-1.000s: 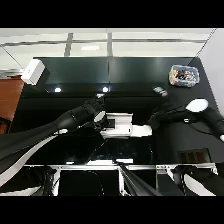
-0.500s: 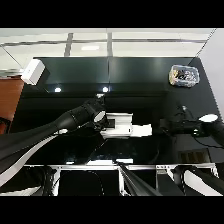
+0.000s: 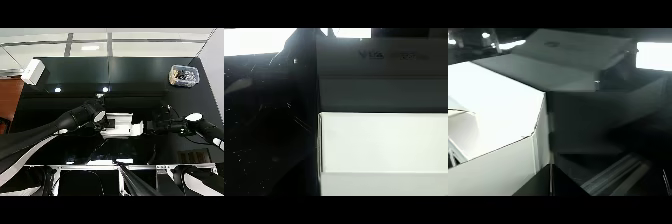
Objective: Fold the box and place the chain.
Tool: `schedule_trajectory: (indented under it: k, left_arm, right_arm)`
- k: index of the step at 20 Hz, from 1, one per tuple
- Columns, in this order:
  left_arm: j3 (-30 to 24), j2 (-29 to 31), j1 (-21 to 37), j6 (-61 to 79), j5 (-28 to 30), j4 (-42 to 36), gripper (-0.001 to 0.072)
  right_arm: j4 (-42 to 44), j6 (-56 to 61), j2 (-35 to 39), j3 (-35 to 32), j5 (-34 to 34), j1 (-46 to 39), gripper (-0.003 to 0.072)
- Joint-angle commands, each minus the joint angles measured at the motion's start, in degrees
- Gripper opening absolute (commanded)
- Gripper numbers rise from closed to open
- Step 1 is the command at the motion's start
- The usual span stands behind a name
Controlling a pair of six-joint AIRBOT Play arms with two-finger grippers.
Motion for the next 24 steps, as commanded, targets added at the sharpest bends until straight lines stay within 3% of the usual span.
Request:
schedule_trajectory:
  k: [1, 2, 3, 4, 7, 11, 12, 16, 21, 22, 24]
  left_arm:
    - [0.0, 0.0, 0.0, 0.0, 0.0, 0.0, 0.0028]
    - [0.0, 0.0, 0.0, 0.0, 0.0, 0.0, 0.0028]
    - [0.0, 0.0, 0.0, 0.0, 0.0, 0.0, 0.0027]
    - [0.0, 0.0, 0.0, 0.0, 0.0, 0.0, 0.0028]
    - [0.0, 0.0, 0.0, 0.0, 0.0, 0.0, 0.0028]
    - [0.0, 0.0, 0.0, 0.0, 0.0, 0.0, 0.0028]
    - [0.0, 0.0, 0.0, 0.0, 0.0, 0.0, 0.0028]
    - [0.0, 0.0, 0.0, 0.0, 0.0, 0.0, 0.0028]
    - [0.0, 0.0, 0.0, 0.0, 0.1, 0.0, 0.0028]
    - [0.0, 0.0, 0.0, 0.0, 0.2, 0.0, 0.0028]
    - [0.0, 0.0, 0.0, 0.0, 0.2, 0.0, 0.0028]
  right_arm:
    - [1.2, -0.8, -0.1, 0.5, 0.6, 1.2, 0.0067]
    - [1.5, -0.6, -0.1, 0.6, 0.8, 1.2, 0.0275]
    - [2.0, -0.6, -0.1, 1.0, 1.3, 1.2, 0.0532]
    - [2.8, -0.6, -0.1, 1.5, 2.4, 1.2, 0.0611]
    - [5.4, -0.3, -0.1, 3.7, 4.7, 2.4, 0.0607]
    - [5.0, 3.1, -0.1, 7.6, 1.4, 9.3, 0.0595]
    - [3.5, 4.7, -0.1, 8.9, -0.3, 11.4, 0.0483]
    - [-15.9, 23.4, -0.1, 14.8, -4.9, 19.3, 0.0484]
    - [-28.5, 39.0, -0.1, 18.8, -8.9, 26.7, 0.0483]
    - [-31.6, 42.1, -0.1, 19.3, -9.0, 27.8, 0.0385]
    - [-36.3, 47.3, -0.2, 20.2, -9.4, 29.9, 0.0342]
